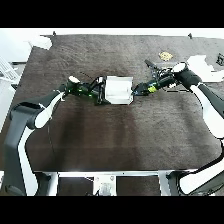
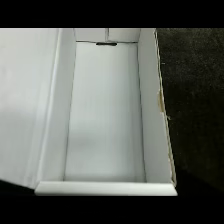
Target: Fold the box and place the chain.
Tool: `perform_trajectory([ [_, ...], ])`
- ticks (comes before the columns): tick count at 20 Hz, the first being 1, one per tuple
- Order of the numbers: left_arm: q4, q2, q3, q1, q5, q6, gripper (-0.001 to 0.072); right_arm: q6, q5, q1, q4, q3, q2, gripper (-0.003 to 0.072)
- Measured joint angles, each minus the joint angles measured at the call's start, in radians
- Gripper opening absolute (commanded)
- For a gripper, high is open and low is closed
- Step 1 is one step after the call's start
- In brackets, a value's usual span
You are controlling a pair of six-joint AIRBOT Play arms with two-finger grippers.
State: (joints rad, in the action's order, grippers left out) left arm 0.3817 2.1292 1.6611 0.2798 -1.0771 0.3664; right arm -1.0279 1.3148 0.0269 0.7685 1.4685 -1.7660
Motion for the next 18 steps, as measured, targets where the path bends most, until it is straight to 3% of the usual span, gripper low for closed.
perform_trajectory([
  [3, 0.0, 0.0, 0.0, 0.0, 0.0, 0.0, 0.0351, -0.006, -0.005, 0.011, 0.013, 0.005, 0.0, 0.0283],
  [5, 0.0, 0.0, 0.0, 0.0, 0.0, 0.0, 0.0351, -0.006, -0.013, 0.016, 0.032, 0.006, 0.0, 0.0372],
  [15, 0.0, 0.0, 0.0, 0.0, -0.001, -0.001, 0.035, -0.009, -0.065, 0.008, 0.094, 0.021, 0.001, 0.0377],
  [18, 0.0, 0.0, 0.0, 0.0, -0.002, -0.001, 0.0351, -0.009, -0.055, -0.017, 0.097, 0.037, 0.001, 0.0109],
])
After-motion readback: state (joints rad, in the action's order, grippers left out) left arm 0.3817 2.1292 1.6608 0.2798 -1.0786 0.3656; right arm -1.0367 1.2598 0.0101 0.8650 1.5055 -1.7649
